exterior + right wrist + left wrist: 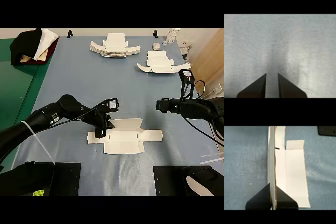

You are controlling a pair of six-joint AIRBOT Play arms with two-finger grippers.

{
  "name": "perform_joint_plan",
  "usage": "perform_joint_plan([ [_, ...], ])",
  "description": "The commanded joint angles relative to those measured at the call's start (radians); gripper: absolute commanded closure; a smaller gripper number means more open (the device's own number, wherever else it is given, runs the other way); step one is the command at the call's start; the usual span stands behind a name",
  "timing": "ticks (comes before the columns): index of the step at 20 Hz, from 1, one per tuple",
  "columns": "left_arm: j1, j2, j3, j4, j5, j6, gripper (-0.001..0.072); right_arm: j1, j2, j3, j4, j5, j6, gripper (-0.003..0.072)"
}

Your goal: Fold the box.

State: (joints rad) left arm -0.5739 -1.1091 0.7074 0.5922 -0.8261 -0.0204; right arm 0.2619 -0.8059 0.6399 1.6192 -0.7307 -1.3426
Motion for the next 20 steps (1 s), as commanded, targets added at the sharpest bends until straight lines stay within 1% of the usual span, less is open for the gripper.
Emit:
perform_joint_plan([
  [1,0.002,-0.050,0.010,-0.026,-0.011,0.006,0.0699,0.000,-0.002,0.001,0.001,0.000,0.000,0.0466],
  [8,0.002,-0.075,0.009,-0.028,-0.012,0.005,0.0697,0.000,-0.002,0.001,0.002,0.000,0.000,0.0467],
  [13,0.002,-0.093,0.009,-0.026,-0.049,0.005,0.0697,0.000,-0.002,0.001,0.013,-0.002,0.000,0.0466],
  [15,0.002,-0.096,0.009,-0.026,-0.049,0.005,0.0698,0.000,-0.002,0.001,0.013,-0.003,0.000,0.0466],
  [20,0.002,-0.096,-0.001,0.029,-0.050,0.005,0.0698,0.000,-0.002,0.001,0.016,-0.004,0.000,0.0466],
])
